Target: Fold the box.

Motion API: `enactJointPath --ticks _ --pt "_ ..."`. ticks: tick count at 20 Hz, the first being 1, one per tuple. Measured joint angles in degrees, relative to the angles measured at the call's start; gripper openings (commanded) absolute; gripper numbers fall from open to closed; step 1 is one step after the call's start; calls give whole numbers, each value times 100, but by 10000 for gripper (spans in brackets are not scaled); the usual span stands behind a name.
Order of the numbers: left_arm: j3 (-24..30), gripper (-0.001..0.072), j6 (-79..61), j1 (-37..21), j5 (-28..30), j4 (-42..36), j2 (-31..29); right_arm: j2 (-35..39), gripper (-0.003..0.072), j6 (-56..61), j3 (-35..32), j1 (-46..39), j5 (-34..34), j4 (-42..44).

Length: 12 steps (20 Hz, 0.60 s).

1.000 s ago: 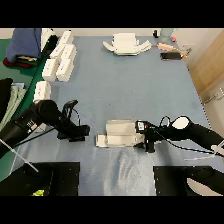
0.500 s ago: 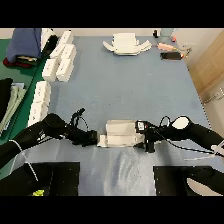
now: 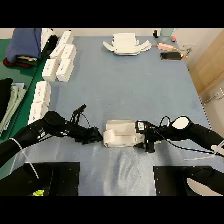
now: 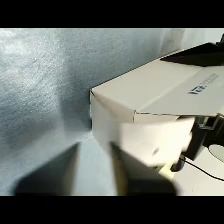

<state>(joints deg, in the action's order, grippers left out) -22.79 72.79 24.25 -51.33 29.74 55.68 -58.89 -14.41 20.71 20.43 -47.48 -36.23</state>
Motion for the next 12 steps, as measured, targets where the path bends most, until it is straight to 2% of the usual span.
enactJointPath --ticks 1,12 --pt "-24 407 9 0 -2 -4 -2 0 511 2 0 0 -2 -2" --pt "-278 408 236 0 -111 -9 -2 0 511 2 0 0 -2 -2"
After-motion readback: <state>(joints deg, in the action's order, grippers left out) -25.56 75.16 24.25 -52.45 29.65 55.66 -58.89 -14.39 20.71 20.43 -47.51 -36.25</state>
